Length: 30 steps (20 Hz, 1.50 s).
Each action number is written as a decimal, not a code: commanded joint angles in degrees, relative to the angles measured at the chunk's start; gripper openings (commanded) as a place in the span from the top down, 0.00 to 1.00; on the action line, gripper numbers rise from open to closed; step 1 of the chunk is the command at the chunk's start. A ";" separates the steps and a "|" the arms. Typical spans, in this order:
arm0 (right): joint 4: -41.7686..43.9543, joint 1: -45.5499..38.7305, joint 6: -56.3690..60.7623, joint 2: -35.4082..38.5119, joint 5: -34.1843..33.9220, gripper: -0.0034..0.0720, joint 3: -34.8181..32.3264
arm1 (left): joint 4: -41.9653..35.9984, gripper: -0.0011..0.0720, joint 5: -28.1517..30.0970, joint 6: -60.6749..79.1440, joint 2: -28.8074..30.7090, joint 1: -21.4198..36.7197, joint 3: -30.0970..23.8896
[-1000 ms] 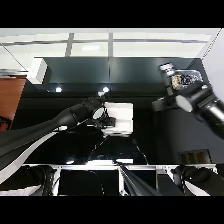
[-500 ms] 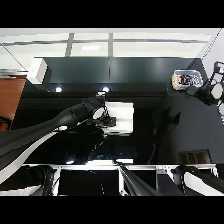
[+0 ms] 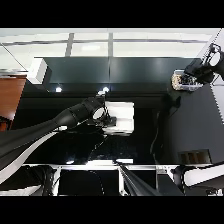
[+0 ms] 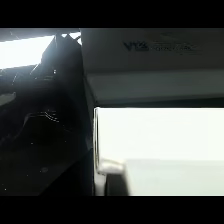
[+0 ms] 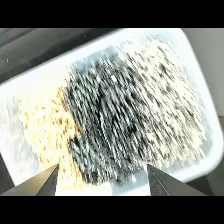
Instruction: Fold the box and place the chain.
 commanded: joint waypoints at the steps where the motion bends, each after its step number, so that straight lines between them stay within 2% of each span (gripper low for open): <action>1: 0.92 -0.35 0.50 -5.75 0.76 0.17 5.33 | 0.00 0.95 0.07 0.00 0.00 0.04 0.02; 5: 1.79 -0.50 1.55 -7.45 -2.54 0.17 5.35 | 0.02 0.95 0.07 0.02 0.00 0.04 0.02; 6: 1.75 -0.74 1.55 -7.87 -2.19 0.23 5.33 | 0.02 0.95 0.09 0.00 0.00 0.04 0.02; 7: 1.75 -0.94 1.53 -8.20 -1.97 0.25 5.33 | 0.00 0.95 0.07 0.00 0.00 0.04 0.02; 8: 1.38 -0.94 1.40 -8.33 -1.92 0.39 5.33 | 0.00 0.95 0.04 0.00 0.00 0.04 0.02; 9: 0.72 -0.92 0.94 -8.39 -1.42 0.42 5.33 | 0.00 0.95 0.04 0.00 0.00 0.02 0.02; 10: 0.50 -0.90 0.96 -8.41 -1.05 0.55 5.33 | 0.00 0.95 0.04 0.00 0.00 0.04 0.02; 11: 0.63 -0.90 0.94 -8.37 -0.83 0.75 5.49 | 0.04 0.95 0.07 0.00 0.00 0.04 0.02; 12: 0.85 -0.85 0.94 -8.37 0.20 0.85 5.77 | 0.02 0.95 0.39 0.00 -0.02 0.04 0.02; 14: 0.85 -0.90 0.81 -8.24 4.98 0.93 7.32 | 0.02 0.95 0.66 0.00 -0.04 0.04 0.02; 16: 0.79 -0.87 -1.64 -6.25 7.13 0.94 8.83 | 0.00 0.95 0.63 0.00 -0.04 0.04 0.02; 19: 1.49 -0.87 -7.41 1.22 6.69 0.94 9.49 | 0.00 0.95 0.48 0.00 -0.04 0.04 0.02; 21: 3.54 -0.87 -18.62 7.54 8.72 0.94 9.35 | 0.00 0.95 0.31 0.00 -0.04 0.04 0.02; 26: 10.64 -0.87 -19.54 23.58 3.45 0.94 9.33 | 0.00 0.95 0.28 0.02 -0.04 0.02 0.02; 30: 15.91 -0.87 -20.22 33.05 -1.73 0.94 9.33 | 0.00 0.95 0.26 0.02 -0.04 0.04 0.02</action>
